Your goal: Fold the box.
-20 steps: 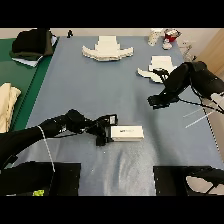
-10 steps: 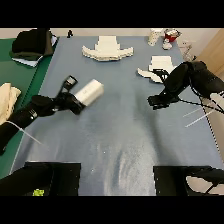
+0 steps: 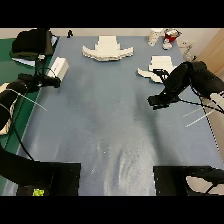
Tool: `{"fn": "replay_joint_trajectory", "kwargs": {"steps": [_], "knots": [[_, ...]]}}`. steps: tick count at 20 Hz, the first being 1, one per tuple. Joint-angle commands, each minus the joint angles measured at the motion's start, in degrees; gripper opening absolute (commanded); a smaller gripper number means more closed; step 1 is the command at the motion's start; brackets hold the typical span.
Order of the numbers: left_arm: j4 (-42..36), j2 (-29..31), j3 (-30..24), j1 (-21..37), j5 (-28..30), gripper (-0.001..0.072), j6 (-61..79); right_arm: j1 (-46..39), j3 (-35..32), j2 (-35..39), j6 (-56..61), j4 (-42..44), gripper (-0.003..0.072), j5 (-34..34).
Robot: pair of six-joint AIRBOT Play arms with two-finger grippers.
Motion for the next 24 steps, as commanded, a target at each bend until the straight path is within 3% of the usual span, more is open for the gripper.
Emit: {"fn": "replay_joint_trajectory", "kwargs": {"steps": [1,7,24], "knots": [[0.9,-8.5,8.5,1.1,0.7,0.0486,-0.7,0.0,0.0,0.0,0.0,0.0,0.0005,0.0],[0.9,-13.6,11.3,1.2,3.2,0.0486,-0.7,0.0,0.0,0.0,0.0,0.0,0.0005,0.0],[0.7,-13.9,11.3,1.1,3.5,0.0486,-0.7,0.0,0.0,0.0,0.0,0.0,0.0005,0.0]]}}
